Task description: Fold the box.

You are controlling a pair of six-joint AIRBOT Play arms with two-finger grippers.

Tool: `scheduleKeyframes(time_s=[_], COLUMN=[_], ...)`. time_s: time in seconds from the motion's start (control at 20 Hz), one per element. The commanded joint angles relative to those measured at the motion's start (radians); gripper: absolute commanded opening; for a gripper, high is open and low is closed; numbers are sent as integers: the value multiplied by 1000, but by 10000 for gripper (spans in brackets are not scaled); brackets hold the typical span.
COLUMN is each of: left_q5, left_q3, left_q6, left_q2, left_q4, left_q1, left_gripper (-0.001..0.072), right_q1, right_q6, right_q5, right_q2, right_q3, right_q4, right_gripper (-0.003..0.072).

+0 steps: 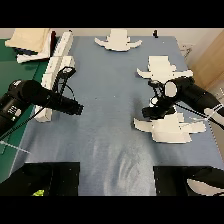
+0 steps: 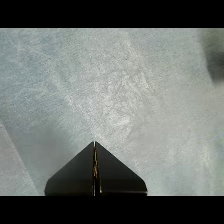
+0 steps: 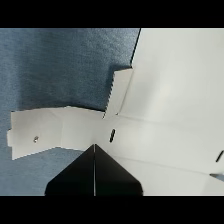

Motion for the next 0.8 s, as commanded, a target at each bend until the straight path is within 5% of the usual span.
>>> scheduleKeyframes(time_s=[0.0, 0.75], left_q5=[1, 16], left_q3=[-2, -2], left_q6=[0, 1], left_q2=[1, 1], left_q4=[0, 0], left_q1=[0, 0], left_gripper=[17, 17], right_q1=[0, 0], right_q6=[0, 1], right_q5=[-3, -42], right_q2=[-1, -1], right_q3=[0, -2], right_q4=[0, 14], right_gripper=[4, 4])
